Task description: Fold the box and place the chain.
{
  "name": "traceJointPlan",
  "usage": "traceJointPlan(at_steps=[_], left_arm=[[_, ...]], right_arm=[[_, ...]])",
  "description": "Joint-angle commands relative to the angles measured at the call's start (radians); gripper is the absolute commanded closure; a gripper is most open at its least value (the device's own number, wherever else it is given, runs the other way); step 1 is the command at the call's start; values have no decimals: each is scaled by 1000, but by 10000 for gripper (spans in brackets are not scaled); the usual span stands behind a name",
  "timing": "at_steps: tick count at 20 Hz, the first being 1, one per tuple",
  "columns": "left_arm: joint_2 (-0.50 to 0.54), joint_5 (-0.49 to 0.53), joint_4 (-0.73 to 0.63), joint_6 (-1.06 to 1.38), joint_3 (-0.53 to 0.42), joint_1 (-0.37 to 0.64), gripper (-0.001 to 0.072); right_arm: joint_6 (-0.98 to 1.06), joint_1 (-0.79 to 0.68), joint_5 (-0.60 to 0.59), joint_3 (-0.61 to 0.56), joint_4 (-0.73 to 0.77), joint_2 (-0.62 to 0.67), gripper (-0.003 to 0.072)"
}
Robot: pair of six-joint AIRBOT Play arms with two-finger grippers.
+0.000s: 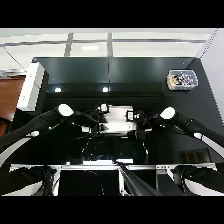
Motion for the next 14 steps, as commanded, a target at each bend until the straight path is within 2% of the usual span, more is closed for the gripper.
traceJointPlan(at_steps=[1, 2, 3, 4, 7, 9, 12, 13, 14], left_arm=[[25, -6, 42, -19, 1, 3, 542], [54, -5, 79, -78, 1, 9, 550], [92, -9, 130, -159, 1, 24, 652], [138, -27, 205, -250, 1, 48, 681], [294, -123, 460, -547, 0, 170, 681], [354, -174, 546, -865, -9, 277, 681], [333, -219, 512, -1322, -84, 439, 680], [298, -262, 449, -1397, -110, 493, 680], [252, -306, 335, -1371, -132, 539, 680]], right_arm=[[0, 1, 0, 0, 0, 0, 521], [0, 1, 0, 0, 0, 0, 521], [0, 1, 0, 0, 0, 0, 521], [0, 1, 0, 0, 0, 0, 521], [0, 1, 0, 0, 0, 0, 521], [0, 1, 0, 0, 0, 0, 521], [0, 1, 0, 0, 0, 0, 521], [0, 1, 0, 0, 0, 0, 521], [0, 1, 0, 0, 0, 0, 521]])
